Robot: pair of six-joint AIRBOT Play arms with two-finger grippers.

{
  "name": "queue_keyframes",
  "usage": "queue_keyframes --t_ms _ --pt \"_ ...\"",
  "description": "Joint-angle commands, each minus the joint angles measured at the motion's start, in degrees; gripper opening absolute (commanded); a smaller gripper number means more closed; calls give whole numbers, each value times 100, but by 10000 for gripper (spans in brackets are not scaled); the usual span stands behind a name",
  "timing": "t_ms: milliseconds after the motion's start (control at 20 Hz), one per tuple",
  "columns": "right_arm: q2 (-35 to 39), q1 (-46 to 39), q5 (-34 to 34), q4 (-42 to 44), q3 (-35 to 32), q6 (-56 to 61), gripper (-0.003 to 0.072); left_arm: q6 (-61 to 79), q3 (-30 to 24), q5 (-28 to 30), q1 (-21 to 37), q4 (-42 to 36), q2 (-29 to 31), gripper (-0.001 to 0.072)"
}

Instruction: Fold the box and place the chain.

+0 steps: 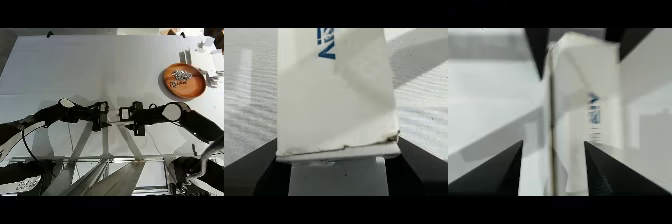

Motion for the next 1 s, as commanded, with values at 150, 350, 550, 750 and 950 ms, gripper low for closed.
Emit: queue_keyframes --t_ms 150,350,550,750,950 --pt "376 -24 -59 1211 4 1200 28 17 2 -28 0 20 4 212" --pt "-197 -24 -367 2015 4 2142 23 17 0 -28 0 20 4 212" --pt "-1038 -22 -319 2015 -26 2664 22 17 2 -28 0 20 2 212" --pt "-1314 -22 -468 2017 -236 2704 22 17 2 -31 0 20 4 212" --pt "-1224 -24 -544 2020 -289 2699 23 17 0 -28 0 20 4 212"
